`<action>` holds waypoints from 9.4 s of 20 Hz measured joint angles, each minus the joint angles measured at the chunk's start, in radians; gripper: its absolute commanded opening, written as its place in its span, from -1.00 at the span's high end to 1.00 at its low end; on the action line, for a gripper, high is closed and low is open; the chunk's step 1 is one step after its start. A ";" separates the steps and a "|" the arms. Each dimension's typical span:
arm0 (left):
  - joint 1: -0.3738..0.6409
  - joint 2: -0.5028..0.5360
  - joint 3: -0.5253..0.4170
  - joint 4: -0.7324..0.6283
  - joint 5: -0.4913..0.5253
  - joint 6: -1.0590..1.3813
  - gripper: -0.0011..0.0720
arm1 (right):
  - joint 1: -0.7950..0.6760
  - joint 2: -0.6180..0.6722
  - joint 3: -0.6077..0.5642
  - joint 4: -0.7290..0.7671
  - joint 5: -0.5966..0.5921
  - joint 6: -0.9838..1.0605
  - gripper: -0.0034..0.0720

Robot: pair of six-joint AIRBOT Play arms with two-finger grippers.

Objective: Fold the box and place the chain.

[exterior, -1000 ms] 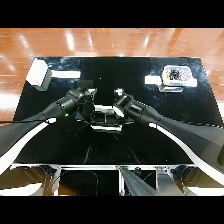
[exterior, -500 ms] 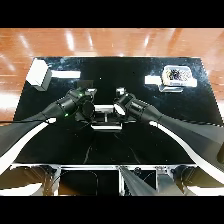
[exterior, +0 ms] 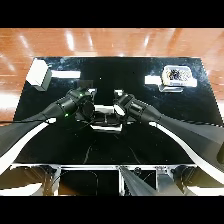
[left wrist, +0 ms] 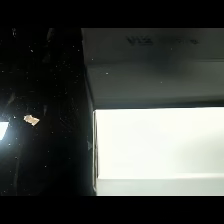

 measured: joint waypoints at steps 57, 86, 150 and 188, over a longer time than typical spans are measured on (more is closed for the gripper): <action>-0.001 0.000 0.000 -0.002 -0.021 -0.004 0.92 | -0.966 -0.401 0.663 0.025 0.037 -0.446 -0.44; -0.001 0.000 0.000 -0.002 -0.026 -0.004 0.92 | -0.969 -0.364 0.666 0.133 -0.020 -0.510 0.84; -0.001 0.000 0.000 -0.005 -0.023 -0.003 0.92 | -0.124 0.483 0.329 0.354 0.202 -0.729 0.84; -0.001 0.000 0.000 -0.006 -0.021 -0.003 0.92 | -0.122 0.365 0.017 0.124 -0.014 -0.650 0.83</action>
